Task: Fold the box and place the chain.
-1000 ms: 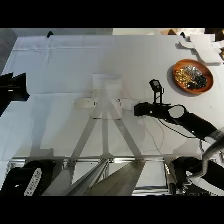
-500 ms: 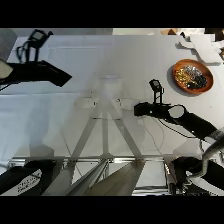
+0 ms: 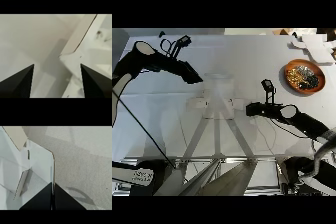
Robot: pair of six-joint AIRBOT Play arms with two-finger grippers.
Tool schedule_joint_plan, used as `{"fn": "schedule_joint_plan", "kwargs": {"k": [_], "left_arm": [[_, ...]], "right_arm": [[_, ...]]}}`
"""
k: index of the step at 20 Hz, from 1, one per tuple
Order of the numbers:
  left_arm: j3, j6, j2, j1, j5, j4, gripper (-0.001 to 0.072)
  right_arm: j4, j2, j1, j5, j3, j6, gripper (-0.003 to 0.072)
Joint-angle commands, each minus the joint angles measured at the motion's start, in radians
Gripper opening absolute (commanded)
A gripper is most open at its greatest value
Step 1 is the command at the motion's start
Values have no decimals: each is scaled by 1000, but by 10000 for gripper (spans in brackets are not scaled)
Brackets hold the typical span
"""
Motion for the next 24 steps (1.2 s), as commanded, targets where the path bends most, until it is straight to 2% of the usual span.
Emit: {"fn": "schedule_joint_plan", "kwargs": {"k": [1, 8, 13, 24], "left_arm": [[81, 25, -138, -2, -157, -181, 633], [81, 54, -178, -2, -159, -153, 630], [81, 114, -179, -40, -145, 11, 629], [80, 365, -179, -65, -142, -30, 625]], "right_arm": [[0, 0, 1, 0, 0, 0, 7], [0, 0, 1, 0, 0, 0, 7], [0, 0, 1, 0, 0, 0, 7], [0, 0, 1, 0, 0, 0, 7]]}}
